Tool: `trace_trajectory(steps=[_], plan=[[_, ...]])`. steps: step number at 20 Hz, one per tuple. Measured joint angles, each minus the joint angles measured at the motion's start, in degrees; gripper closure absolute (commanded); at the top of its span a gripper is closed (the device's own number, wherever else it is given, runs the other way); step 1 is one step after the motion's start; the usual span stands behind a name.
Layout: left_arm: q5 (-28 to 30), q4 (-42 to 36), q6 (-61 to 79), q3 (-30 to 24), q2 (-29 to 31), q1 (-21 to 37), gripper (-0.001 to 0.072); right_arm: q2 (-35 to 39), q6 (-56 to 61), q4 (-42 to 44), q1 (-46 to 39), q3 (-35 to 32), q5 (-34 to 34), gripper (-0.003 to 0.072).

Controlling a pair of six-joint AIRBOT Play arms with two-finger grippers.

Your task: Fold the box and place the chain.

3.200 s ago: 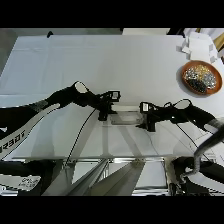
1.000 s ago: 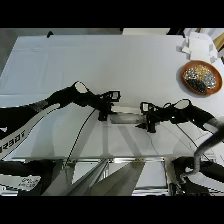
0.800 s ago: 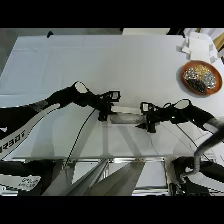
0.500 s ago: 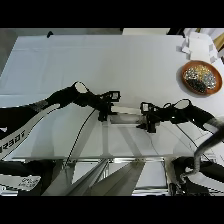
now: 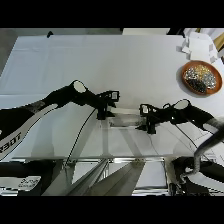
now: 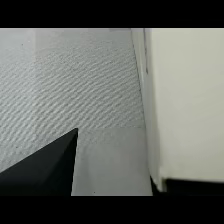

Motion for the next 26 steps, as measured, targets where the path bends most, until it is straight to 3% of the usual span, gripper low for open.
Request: trace_trajectory(steps=[10, 16, 19, 20, 21, 22, 26], plan=[[-1.31, 16.61, -13.81, 0.0, 9.53, 0.0, 0.0203, 0.0, 0.28, 0.33, 0.0, 0.0, -1.64, 0.0288], [-6.16, 21.33, -19.04, 0.0, 17.79, -0.02, 0.0244, 0.0, 0.28, 0.24, 0.0, 0.0, -1.7, 0.0288], [-9.84, 21.18, -19.91, 0.0, 20.24, -0.07, 0.0327, 0.0, 0.28, 0.22, 0.0, 0.0, -1.75, 0.0287], [-11.17, 20.74, -20.09, 0.0, 20.65, -0.11, 0.0421, 0.0, 0.26, 0.2, 0.0, 0.0, -1.73, 0.0287], [-12.44, 20.17, -20.28, -0.02, 20.98, -0.2, 0.0602, 0.0, 0.26, 0.2, 0.0, 0.0, -1.73, 0.0287], [-13.64, 19.69, -20.44, -0.04, 21.2, -0.37, 0.0701, 0.0, 0.26, 0.2, 0.0, 0.0, -1.73, 0.0287], [-17.75, 15.63, -21.24, -0.15, 21.53, -1.9, 0.0706, 0.0, 0.26, 0.2, 0.0, 0.0, -1.68, 0.0287]])
